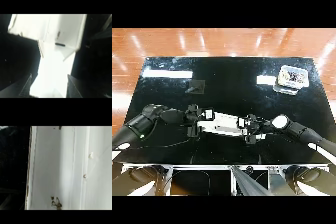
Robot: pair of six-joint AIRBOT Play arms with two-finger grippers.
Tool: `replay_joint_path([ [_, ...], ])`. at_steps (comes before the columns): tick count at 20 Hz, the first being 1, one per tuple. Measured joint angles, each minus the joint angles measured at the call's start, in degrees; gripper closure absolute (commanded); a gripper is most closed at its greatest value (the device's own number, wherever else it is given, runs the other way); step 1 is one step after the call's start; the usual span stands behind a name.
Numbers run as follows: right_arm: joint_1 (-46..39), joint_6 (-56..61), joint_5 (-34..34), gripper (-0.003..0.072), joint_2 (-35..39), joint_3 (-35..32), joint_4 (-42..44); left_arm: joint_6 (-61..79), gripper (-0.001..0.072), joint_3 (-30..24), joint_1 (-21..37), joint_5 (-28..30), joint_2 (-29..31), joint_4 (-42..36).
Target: Fold the box and place the chain.
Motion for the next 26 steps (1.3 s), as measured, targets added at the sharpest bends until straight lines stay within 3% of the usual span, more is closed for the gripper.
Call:
replay_joint_path([
  [17,0.0,0.0,-0.1,0.0142,0.0,0.0,0.0,0.1,0.0151,0.0,-1.5,-4.0,-8.3,-4.7],
  [19,0.0,0.0,-0.1,0.0142,0.0,0.0,0.0,0.2,0.0178,0.0,-1.6,-5.2,-8.5,-5.1],
  [20,0.0,0.0,-0.1,0.0142,0.0,0.0,0.0,0.5,0.0257,0.0,-1.6,-5.3,-8.6,-5.0],
  [24,0.0,0.0,-0.1,0.0142,0.0,0.0,0.0,1.7,0.0407,0.0,-1.8,-6.1,-8.7,-5.2],
  [26,0.0,0.0,-0.1,0.0142,0.0,0.0,0.0,1.9,0.0414,0.0,-2.3,-6.1,-8.7,-5.2],
])
